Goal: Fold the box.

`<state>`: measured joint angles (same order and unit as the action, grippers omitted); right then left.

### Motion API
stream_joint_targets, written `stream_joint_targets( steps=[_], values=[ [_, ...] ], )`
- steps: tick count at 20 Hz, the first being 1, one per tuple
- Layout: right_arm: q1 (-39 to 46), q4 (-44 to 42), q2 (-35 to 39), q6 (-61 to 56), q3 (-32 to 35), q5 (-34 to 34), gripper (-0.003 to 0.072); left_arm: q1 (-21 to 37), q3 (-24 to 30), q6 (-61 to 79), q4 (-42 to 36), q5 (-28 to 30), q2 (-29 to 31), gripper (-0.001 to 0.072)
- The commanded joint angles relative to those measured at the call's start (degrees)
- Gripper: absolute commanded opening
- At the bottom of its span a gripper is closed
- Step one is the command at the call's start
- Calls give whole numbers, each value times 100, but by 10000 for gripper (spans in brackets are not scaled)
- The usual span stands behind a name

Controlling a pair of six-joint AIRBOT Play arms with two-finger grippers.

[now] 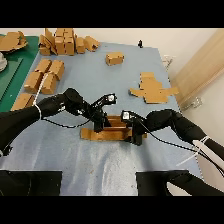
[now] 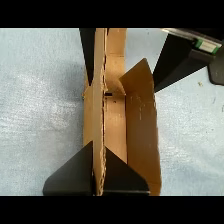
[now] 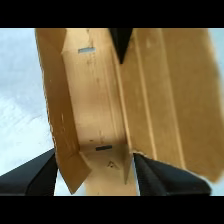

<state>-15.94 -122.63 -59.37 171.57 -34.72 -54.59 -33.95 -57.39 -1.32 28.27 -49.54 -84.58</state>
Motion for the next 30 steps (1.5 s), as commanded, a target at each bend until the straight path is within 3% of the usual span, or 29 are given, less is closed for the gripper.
stream_joint_targets(
  steps=[1, 6, 25, 27, 30],
  values=[
    [2, 83, -11, -7, -20, -96, 720, 0, -4, 0, 0, -7, 2, 11],
    [-4, 66, -415, 37, -20, 358, 720, 2, -4, 0, 0, 0, 2, 10],
    [-20, -140, -769, 37, -20, 490, 715, 0, -4, 0, 0, -2, 2, 10],
    [-20, -175, -769, 37, -20, 485, 632, 0, -4, 0, 0, -2, 2, 11],
    [-24, -181, -769, 37, -20, 476, 625, 0, -4, 0, 0, -2, 2, 10]
  ],
)
